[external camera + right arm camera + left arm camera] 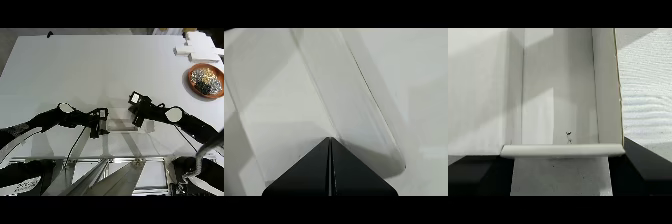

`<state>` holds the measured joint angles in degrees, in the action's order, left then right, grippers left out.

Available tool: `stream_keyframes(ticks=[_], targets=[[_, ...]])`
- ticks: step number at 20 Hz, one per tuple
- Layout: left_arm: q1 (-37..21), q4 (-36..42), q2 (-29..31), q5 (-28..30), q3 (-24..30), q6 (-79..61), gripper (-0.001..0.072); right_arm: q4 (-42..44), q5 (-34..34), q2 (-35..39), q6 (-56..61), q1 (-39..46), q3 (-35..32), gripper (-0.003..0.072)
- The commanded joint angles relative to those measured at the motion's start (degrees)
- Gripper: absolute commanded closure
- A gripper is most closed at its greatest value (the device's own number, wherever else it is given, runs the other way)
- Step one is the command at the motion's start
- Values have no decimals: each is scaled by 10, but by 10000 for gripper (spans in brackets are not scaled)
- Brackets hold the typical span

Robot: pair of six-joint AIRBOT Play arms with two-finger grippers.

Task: Fold the box and place the chain.

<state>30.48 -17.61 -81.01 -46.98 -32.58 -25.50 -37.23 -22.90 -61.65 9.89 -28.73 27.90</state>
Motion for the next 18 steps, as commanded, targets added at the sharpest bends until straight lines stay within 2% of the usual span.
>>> stream_keyframes(ticks=[1, 4, 7, 8, 10, 11, 14, 16, 18], targets=[[0, 0, 0, 0, 0, 0, 456, -120, -42, 40, 80, 1, 3, 675], [0, 0, 0, 0, 0, 0, 456, -167, -144, 127, 79, 35, 3, 675], [0, 0, 0, 0, 0, 0, 456, -233, -278, 158, 24, 85, 3, 675], [0, 0, 0, 0, 0, 0, 456, -243, -316, 157, -23, 98, 0, 629], [0, 0, 0, 0, 0, 0, 456, -228, -330, 151, -126, 118, -13, 399], [0, 0, 0, 0, 0, 0, 456, -213, -328, 141, -156, 127, -19, 387], [0, 0, 0, 0, 0, 0, 456, -136, -313, 87, -217, 135, -22, 403], [0, 0, 0, 0, 0, 0, 456, -72, -307, 54, -242, 135, -22, 472], [0, 0, 0, 0, 0, 0, 456, -47, -305, 26, -242, 134, -22, 500]])
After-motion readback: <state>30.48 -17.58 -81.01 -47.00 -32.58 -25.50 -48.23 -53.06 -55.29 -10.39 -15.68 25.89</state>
